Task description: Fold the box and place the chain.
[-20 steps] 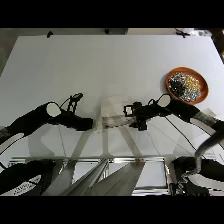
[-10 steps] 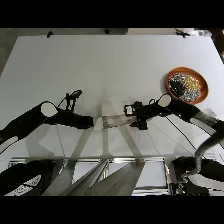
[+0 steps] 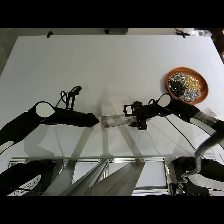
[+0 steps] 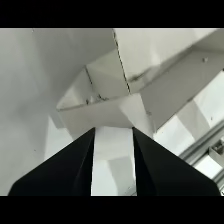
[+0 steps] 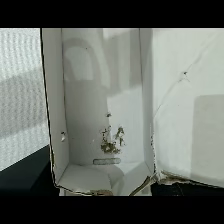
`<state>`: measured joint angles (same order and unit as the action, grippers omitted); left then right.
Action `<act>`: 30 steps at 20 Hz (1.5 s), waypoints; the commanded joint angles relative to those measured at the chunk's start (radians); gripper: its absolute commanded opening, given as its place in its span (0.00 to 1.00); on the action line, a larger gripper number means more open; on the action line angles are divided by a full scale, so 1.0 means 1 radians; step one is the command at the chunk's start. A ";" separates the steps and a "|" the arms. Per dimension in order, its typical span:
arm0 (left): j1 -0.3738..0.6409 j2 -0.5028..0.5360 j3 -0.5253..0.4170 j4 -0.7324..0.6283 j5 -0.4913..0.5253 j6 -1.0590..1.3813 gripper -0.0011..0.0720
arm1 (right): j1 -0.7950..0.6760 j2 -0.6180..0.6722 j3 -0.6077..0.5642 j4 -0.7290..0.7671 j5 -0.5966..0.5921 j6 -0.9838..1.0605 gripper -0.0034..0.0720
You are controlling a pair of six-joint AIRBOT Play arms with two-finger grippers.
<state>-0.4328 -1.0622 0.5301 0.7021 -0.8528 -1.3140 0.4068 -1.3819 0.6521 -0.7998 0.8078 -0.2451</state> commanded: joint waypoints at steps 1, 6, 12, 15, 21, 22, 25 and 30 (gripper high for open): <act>-0.012 0.010 0.000 -0.014 0.000 0.008 0.39 | 0.000 0.000 0.001 -0.001 0.004 0.001 0.44; -0.016 0.012 0.000 0.014 -0.015 0.008 0.40 | 0.000 0.000 0.001 -0.001 0.004 0.001 0.44; 0.002 0.070 0.000 0.191 -0.057 -0.100 0.38 | 0.000 0.000 0.001 -0.001 0.004 0.001 0.44; 0.052 0.088 0.000 0.301 -0.134 -0.187 0.28 | 0.000 0.000 0.001 -0.001 0.004 0.001 0.44; 0.063 0.035 -0.044 0.267 -0.101 -0.198 0.10 | 0.000 0.000 0.001 -0.001 0.004 0.001 0.44; 0.060 0.016 -0.044 0.242 -0.084 -0.196 0.10 | 0.000 0.000 0.001 -0.001 0.004 0.001 0.44; 0.029 -0.015 -0.043 0.186 -0.005 -0.174 0.10 | 0.000 0.000 0.001 -0.001 0.004 0.001 0.44; 0.004 -0.069 -0.043 0.169 0.015 -0.171 0.10 | 0.000 0.000 0.001 -0.001 0.004 0.001 0.44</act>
